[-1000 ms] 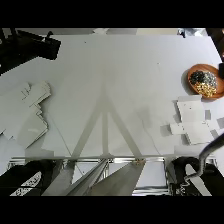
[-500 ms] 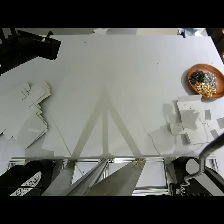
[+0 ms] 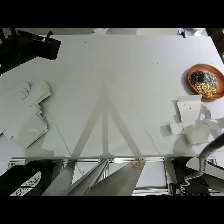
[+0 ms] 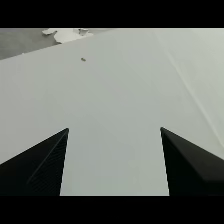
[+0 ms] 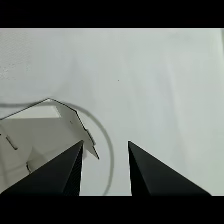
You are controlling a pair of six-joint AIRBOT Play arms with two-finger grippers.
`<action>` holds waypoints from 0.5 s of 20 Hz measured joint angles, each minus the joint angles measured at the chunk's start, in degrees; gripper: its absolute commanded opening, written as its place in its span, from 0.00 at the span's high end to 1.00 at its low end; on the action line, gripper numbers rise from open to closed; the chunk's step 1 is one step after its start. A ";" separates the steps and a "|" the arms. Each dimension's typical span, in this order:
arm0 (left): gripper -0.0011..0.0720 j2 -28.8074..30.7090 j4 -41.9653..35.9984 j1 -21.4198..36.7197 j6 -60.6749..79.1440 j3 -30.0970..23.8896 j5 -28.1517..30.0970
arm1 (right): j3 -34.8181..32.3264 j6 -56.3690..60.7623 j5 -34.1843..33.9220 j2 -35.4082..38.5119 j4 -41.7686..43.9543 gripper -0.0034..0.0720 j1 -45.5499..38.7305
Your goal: Fold the box and place the chain.
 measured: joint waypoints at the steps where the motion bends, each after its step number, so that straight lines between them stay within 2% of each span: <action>1: 0.11 0.00 0.00 0.00 0.00 0.00 -0.02 | 0.00 -1.25 0.50 -1.25 0.22 0.54 -0.33; 5: 0.11 0.00 0.00 0.00 0.00 0.00 0.00 | 0.00 -6.95 3.48 -5.73 1.33 0.54 -0.98; 9: 0.11 0.00 0.02 0.00 0.02 0.00 0.00 | 0.00 -10.25 3.65 -8.41 3.45 0.54 -1.18; 10: 0.11 0.00 0.00 0.00 0.00 0.00 0.00 | 0.00 -10.73 3.34 -9.03 3.45 0.58 -1.20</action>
